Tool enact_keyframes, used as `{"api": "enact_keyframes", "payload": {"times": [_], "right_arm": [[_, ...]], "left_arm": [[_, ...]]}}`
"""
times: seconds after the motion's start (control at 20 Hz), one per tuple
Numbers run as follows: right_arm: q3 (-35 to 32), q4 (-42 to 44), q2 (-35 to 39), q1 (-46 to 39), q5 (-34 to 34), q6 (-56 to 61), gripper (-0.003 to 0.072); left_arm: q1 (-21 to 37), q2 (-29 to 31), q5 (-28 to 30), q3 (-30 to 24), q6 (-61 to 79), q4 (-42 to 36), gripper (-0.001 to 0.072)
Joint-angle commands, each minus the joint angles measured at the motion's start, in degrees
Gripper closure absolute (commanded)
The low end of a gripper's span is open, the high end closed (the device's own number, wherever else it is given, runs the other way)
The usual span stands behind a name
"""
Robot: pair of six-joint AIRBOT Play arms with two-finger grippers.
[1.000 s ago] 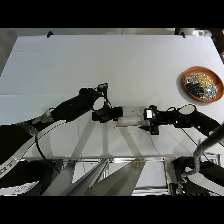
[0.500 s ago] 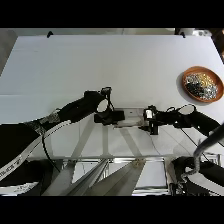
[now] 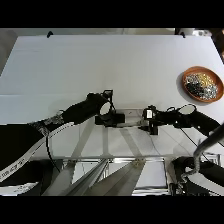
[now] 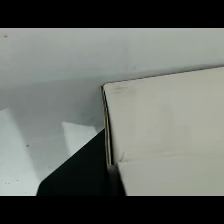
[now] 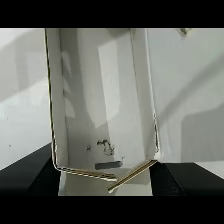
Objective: Fold the box and place the chain.
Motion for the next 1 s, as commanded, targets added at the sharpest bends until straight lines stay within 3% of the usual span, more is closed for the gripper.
{"api": "enact_keyframes", "payload": {"times": [0.0, 0.25, 0.3, 0.4, 0.8, 0.85, 0.9, 0.95], "right_arm": [[0.00, -0.17, 0.04, -0.02, -0.46, -0.02, 0.0274], [-0.02, -0.17, 0.04, -0.02, -0.46, -0.02, 0.0274], [-0.02, -0.17, 0.04, -0.02, -0.46, -0.02, 0.0274], [0.00, -0.17, 0.04, -0.02, -0.46, -0.02, 0.0274], [-0.02, -0.17, 0.04, -0.02, -0.46, -0.02, 0.0274], [-0.02, -0.17, 0.04, -0.02, -0.46, -0.02, 0.0274], [-0.02, -0.17, 0.04, -0.02, -0.46, -0.02, 0.0274], [0.00, -0.17, 0.04, -0.02, -0.46, -0.02, 0.0274]], "left_arm": [[-0.66, -0.07, 1.09, 0.00, 0.22, -0.11, 0.0705], [-1.27, 0.48, 2.10, 0.02, 0.22, -0.31, 0.0683], [-1.29, 0.66, 2.10, 0.00, 0.22, -0.15, 0.0621], [-1.33, 1.09, 2.27, 0.02, 0.20, -0.26, 0.0431], [-1.33, 6.12, 2.08, 0.00, 4.17, 0.42, 0.0419], [-1.33, 7.41, 1.29, 0.00, 6.58, 0.55, 0.0362], [-1.25, 8.79, 0.79, 0.00, 8.72, 1.03, 0.0227], [-0.87, 10.49, 0.13, 0.00, 9.09, 2.01, 0.0151]]}}
